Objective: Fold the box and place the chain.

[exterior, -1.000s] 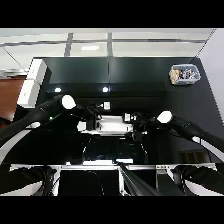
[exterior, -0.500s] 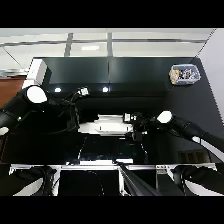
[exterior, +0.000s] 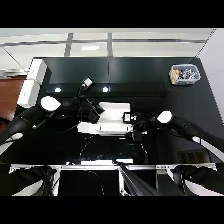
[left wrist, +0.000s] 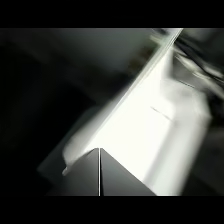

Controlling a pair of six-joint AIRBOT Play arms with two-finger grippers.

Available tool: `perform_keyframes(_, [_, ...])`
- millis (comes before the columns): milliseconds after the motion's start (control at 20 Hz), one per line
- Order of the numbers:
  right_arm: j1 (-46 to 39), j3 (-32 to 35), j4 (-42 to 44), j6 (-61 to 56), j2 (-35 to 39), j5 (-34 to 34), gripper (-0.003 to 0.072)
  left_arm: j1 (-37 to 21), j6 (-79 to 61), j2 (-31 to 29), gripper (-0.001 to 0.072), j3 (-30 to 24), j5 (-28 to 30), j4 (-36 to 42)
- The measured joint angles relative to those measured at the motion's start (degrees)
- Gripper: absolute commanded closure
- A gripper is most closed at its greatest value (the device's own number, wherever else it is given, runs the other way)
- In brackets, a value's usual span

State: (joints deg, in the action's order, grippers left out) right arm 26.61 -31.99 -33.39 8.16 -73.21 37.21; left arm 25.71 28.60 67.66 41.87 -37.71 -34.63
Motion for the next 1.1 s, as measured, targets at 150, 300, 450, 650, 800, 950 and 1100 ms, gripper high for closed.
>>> perform_keyframes(150, [0.0, 0.0, 0.0, 0.0, 0.0, 0.0, 0.0529, 0.7, 2.6, 3.6, 0.0685, 0.7, 2.6, -2.7])
perform_keyframes(300, [0.0, 0.0, 0.0, 0.0, 0.0, 0.0, 0.0529, 0.9, 4.5, 7.4, 0.0686, 1.1, 1.3, -4.0])
perform_keyframes(450, [0.0, 0.0, 0.0, 0.1, 0.0, 0.2, 0.053, 0.7, 5.3, 9.7, 0.0687, 1.5, -0.9, -4.7])
perform_keyframes(650, [0.0, 0.0, 0.0, 0.1, 0.0, 0.1, 0.0529, -2.3, 5.7, 9.0, 0.0689, 4.5, -4.5, -5.4])
perform_keyframes(800, [0.0, 0.0, 0.1, 0.0, 0.0, 0.0, 0.053, -6.3, 5.9, 3.8, 0.0687, 5.3, -6.0, -5.4])
perform_keyframes(950, [0.0, 0.0, 0.1, 0.0, 0.0, 0.0, 0.0529, -11.1, 5.7, -2.5, 0.0686, 3.0, -9.5, -5.5])
perform_keyframes(1100, [0.0, 0.0, 0.1, 0.0, 0.0, 0.0, 0.0529, -14.9, 0.2, -6.3, 0.0592, -0.5, -17.4, -7.1])
